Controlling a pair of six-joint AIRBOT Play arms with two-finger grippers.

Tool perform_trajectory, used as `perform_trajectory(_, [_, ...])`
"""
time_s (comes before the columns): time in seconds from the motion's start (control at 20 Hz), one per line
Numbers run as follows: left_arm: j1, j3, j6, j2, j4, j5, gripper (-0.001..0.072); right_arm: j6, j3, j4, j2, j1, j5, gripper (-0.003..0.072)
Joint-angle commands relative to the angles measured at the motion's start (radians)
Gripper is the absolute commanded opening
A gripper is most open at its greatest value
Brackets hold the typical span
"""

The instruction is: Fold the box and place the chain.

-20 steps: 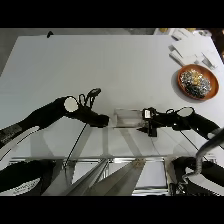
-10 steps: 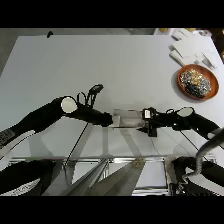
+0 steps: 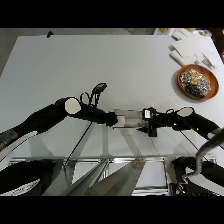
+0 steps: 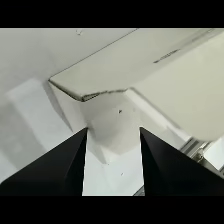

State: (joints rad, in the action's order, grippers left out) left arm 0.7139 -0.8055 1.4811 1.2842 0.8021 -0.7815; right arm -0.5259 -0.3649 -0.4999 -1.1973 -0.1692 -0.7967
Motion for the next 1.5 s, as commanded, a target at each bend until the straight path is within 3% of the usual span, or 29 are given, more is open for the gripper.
perform_trajectory(0.0, [0.026, -0.072, 0.122, 0.06, 0.1, -0.042, 0.0376, 0.0, -0.001, 0.0, 0.001, 0.0, 0.0, 0.0337])
perform_trajectory(0.6, [0.071, -0.121, 0.392, 0.086, 0.296, -0.058, 0.0374, 0.0, -0.001, 0.0, 0.001, 0.0, 0.0, 0.0337])
perform_trajectory(0.85, [0.118, -0.228, 0.449, 0.171, 0.346, -0.13, 0.0371, 0.0, -0.001, 0.0, 0.001, 0.0, 0.0, 0.0337])
perform_trajectory(0.95, [0.134, -0.253, 0.522, 0.19, 0.382, -0.164, 0.0321, 0.0, -0.001, 0.0, 0.001, 0.0, 0.0, 0.0337])
perform_trajectory(1.25, [0.138, -0.259, 0.629, 0.192, 0.486, -0.279, 0.0321, 0.0, -0.001, 0.0, 0.001, 0.0, 0.0, 0.0337])
perform_trajectory(1.45, [0.14, -0.298, 0.662, 0.193, 0.513, -0.288, 0.0321, 0.0, -0.001, 0.0, 0.001, 0.0, 0.0, 0.0337])
